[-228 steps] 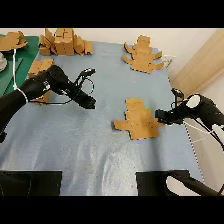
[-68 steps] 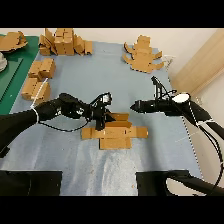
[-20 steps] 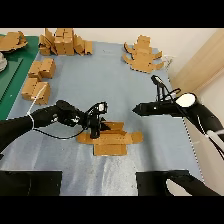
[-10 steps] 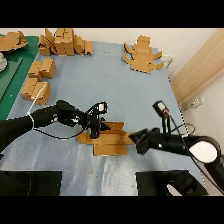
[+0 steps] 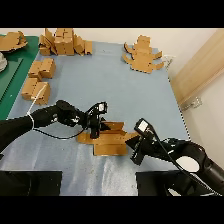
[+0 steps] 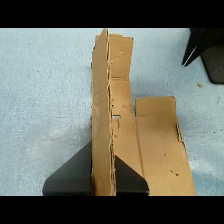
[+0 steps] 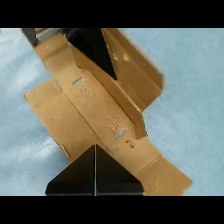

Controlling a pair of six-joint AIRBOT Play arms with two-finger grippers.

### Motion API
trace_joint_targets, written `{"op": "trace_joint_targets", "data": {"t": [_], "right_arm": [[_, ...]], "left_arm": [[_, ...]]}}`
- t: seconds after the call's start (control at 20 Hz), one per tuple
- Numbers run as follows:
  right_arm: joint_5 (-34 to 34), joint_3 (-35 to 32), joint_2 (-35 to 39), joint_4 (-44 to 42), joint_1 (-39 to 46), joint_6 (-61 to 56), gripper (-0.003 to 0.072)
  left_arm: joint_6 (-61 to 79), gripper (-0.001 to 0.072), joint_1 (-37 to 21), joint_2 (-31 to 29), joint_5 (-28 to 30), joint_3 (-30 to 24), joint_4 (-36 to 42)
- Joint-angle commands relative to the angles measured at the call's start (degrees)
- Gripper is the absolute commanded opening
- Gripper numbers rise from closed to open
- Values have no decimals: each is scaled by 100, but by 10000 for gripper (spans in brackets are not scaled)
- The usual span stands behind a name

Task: Fold the box.

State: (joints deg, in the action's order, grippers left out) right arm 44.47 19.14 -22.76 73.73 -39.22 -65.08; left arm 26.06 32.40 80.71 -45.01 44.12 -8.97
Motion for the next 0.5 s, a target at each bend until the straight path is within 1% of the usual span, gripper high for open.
{"op": "trace_joint_targets", "data": {"t": [0.0,0.1,0.15,0.2,0.25,0.35,0.45], "right_arm": [[-131,-7,-476,568,-487,704,1],[334,-68,-457,741,-1180,490,1],[570,-144,-426,940,-1646,59,1],[623,-289,-391,1270,-2190,-411,1],[494,-433,-361,1637,-2682,-739,2],[68,-568,-391,2240,-3303,-879,8],[-188,-577,-564,2800,-3399,-1060,215]], "left_arm": [[2,11,2,2,2,0,0],[2,11,7,2,2,0,0],[2,11,7,2,2,0,0],[2,11,7,2,0,0,0],[2,11,11,2,-7,0,0],[2,11,13,2,-42,0,2],[2,11,2,2,-37,0,2]]}}
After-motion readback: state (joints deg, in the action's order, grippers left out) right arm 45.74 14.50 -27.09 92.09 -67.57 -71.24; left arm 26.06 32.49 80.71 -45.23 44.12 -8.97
